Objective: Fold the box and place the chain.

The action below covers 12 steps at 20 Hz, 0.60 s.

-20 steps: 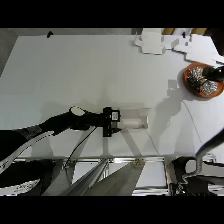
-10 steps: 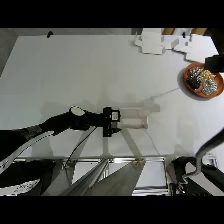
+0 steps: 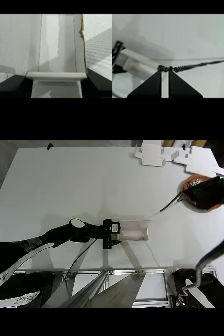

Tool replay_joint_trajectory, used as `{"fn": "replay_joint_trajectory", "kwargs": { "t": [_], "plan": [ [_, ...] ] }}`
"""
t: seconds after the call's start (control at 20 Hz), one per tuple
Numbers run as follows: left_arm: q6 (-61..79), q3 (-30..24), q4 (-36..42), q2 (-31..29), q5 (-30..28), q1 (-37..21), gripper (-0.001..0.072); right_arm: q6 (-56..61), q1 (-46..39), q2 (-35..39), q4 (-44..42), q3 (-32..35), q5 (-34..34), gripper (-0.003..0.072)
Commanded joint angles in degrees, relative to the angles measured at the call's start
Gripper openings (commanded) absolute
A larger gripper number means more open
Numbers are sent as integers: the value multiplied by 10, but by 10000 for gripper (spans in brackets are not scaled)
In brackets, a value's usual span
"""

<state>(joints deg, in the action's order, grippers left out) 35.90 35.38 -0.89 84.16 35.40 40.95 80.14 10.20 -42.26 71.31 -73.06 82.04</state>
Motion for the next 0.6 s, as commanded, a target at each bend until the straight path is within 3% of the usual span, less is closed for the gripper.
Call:
{"fn": "replay_joint_trajectory", "kwargs": {
  "t": [0.0, 0.1, 0.3, 0.55],
  "plan": [
    [0, 0, 0, 0, 0, 0, 139, 68, 101, 38, -11, 3, 19, 14],
    [0, 0, 0, 0, 0, 0, 139, 90, 166, 39, -11, 18, 2, 14],
    [0, 0, 0, 0, 0, 0, 139, 133, 282, 36, 15, 96, -98, 14],
    [0, 0, 0, 0, 0, 0, 139, 175, 327, 11, 50, 181, -163, 15]
  ]
}}
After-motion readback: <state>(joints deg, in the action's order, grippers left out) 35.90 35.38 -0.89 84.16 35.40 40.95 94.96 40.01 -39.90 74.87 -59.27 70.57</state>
